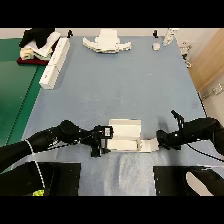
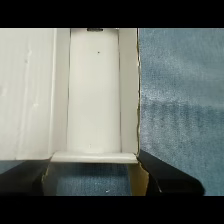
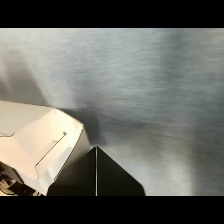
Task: Fold the box.
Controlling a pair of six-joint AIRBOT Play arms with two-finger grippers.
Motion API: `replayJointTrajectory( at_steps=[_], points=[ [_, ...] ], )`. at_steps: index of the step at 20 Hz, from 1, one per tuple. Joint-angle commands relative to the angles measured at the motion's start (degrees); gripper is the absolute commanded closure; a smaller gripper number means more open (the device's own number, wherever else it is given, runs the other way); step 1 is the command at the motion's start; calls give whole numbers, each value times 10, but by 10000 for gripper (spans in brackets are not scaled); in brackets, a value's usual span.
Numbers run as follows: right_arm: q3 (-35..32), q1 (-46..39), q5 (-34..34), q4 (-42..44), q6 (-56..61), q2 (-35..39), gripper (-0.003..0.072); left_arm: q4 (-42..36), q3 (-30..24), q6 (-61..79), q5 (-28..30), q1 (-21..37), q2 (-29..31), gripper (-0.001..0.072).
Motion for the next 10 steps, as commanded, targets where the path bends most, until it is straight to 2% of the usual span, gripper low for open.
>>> replayJointTrajectory(
  at_steps=[1, 3, 4, 6, 8, 9, 10],
  points=[
    [-2, 26, 10, 34, -13, 5, 684, 0, 0, 0, 0, 0, 0, 182],
    [5, 35, 12, 41, -14, 5, 683, 0, 0, 0, 0, 0, 0, 182],
    [13, 41, 10, 41, -14, 5, 654, 0, 0, 0, 0, 0, 0, 182],
    [34, 57, 4, 42, -14, 5, 505, 0, 0, 0, 0, 0, 0, 182],
    [57, 73, -2, 42, -14, 5, 449, 0, 0, 0, 0, 0, 0, 182],
    [69, 83, -2, 42, -14, 5, 449, 0, 0, 0, 0, 0, 0, 182],
    [77, 93, -1, 42, -14, 5, 398, 0, 0, 0, 0, 0, 0, 182]
  ],
)
